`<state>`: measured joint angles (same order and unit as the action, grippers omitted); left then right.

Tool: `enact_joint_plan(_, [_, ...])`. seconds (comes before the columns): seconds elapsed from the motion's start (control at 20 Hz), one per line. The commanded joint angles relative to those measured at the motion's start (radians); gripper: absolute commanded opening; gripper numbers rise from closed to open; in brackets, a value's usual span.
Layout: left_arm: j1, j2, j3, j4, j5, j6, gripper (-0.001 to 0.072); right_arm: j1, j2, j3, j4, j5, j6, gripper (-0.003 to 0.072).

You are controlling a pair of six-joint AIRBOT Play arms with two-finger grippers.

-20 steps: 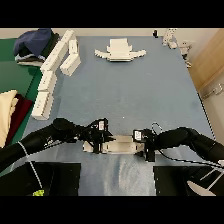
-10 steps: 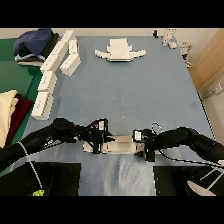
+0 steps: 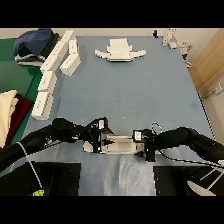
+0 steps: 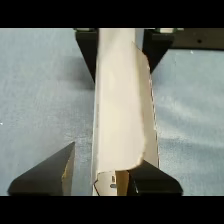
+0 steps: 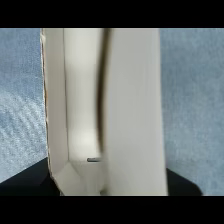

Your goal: Fold the box.

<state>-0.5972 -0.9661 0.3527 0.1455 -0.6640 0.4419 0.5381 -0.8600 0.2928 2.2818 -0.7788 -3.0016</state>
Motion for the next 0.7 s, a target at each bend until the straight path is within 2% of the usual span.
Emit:
enact_joint_plan(0.0, [0.034, 0.055, 0.001, 0.103, 0.009, -0.189, 0.0371, 0.0, 0.001, 0.001, 0.0, 0.0, 0.0, 0.0569])
enact_joint_plan(0.1, [0.082, 0.141, 0.001, 0.367, -0.036, -0.5, 0.0371, 0.0, 0.001, 0.001, 0.0, 0.0, 0.0, 0.0569])
enact_joint_plan(0.2, [0.129, 0.246, 0.003, 0.623, -0.178, -0.886, 0.0368, 0.0, 0.001, 0.001, 0.0, 0.0, 0.0, 0.057])
enact_joint_plan(0.25, [0.141, 0.298, 0.004, 0.695, -0.264, -1.047, 0.0261, 0.0, 0.001, 0.001, 0.0, 0.0, 0.0, 0.0569])
enact_joint_plan(0.3, [0.144, 0.35, 0.005, 0.735, -0.354, -1.17, 0.0009, 0.0, 0.001, 0.001, 0.0, 0.0, 0.0, 0.0569])
enact_joint_plan(0.4, [0.134, 0.424, 0.005, 0.693, -0.445, -1.349, 0.0013, 0.0, 0.001, 0.001, 0.0, 0.0, 0.0, 0.0569])
enact_joint_plan(0.5, [0.092, 0.443, 0.005, 0.537, -0.453, -1.5, 0.0013, 0.0, 0.001, 0.001, 0.0, 0.0, 0.0, 0.0569])
enact_joint_plan(0.55, [0.049, 0.433, 0.005, 0.46, -0.434, -1.521, 0.0012, 0.0, 0.001, 0.001, 0.0, 0.0, 0.0, 0.0569])
enact_joint_plan(0.65, [-0.058, 0.383, 0.005, 0.391, -0.325, -1.59, 0.0012, 0.0, 0.001, 0.001, 0.0, 0.0, 0.0, 0.0569])
